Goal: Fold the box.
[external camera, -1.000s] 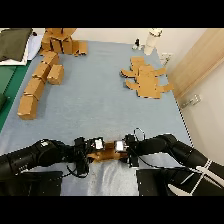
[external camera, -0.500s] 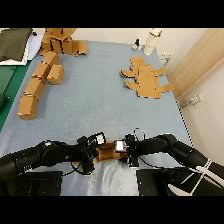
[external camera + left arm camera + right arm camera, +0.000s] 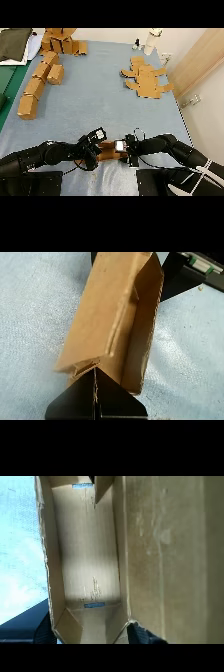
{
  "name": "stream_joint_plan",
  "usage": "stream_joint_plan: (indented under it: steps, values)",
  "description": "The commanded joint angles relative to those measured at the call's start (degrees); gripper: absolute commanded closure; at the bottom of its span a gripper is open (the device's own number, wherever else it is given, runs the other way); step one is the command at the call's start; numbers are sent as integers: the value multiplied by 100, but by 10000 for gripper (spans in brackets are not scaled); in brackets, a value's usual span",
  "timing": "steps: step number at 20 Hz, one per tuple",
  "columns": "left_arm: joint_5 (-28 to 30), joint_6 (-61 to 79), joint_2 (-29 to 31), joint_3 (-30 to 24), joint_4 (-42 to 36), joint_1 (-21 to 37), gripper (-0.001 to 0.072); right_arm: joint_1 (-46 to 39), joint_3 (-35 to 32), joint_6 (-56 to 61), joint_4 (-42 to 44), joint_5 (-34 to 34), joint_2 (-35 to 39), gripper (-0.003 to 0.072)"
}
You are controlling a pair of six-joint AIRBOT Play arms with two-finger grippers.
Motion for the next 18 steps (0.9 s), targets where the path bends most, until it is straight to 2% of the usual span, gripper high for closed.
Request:
stream_joint_plan:
  steps: [1,5,10,16,18]
  values:
    - [72,0,-66,2,-83,2,696,4,0,-2,0,0,4,221]
    - [278,0,-83,2,-470,-4,696,4,2,-2,2,0,4,221]
    - [728,0,-186,2,-479,-330,695,4,2,-2,2,0,4,221]
    - [789,0,-219,0,-472,-389,684,4,2,-2,0,0,4,221]
    - [798,0,-219,-4,-472,-389,200,4,2,-2,0,0,4,221]
